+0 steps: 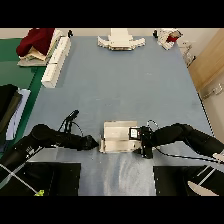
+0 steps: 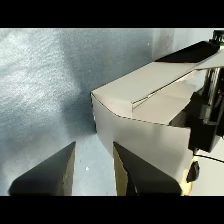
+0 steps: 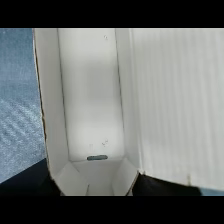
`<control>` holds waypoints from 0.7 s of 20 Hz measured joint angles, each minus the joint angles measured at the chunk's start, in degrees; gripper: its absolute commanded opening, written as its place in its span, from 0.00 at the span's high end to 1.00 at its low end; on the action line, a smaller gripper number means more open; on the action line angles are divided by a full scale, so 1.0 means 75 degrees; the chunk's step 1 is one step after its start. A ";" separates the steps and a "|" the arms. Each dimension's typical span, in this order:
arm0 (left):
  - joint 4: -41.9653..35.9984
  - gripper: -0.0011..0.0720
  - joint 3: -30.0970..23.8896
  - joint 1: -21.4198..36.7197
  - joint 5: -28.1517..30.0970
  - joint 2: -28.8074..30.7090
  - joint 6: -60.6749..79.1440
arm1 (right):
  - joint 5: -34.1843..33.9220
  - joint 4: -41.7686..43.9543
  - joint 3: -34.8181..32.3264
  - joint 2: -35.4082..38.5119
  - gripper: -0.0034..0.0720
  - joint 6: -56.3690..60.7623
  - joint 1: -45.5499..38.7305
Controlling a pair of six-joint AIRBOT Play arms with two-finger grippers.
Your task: Fold the box.
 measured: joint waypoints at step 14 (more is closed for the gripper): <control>-0.0265 0.50 0.0490 -0.0265 -0.0382 0.0000 -0.0481 | 0.0000 0.0003 0.0000 0.0000 0.25 0.0003 0.0000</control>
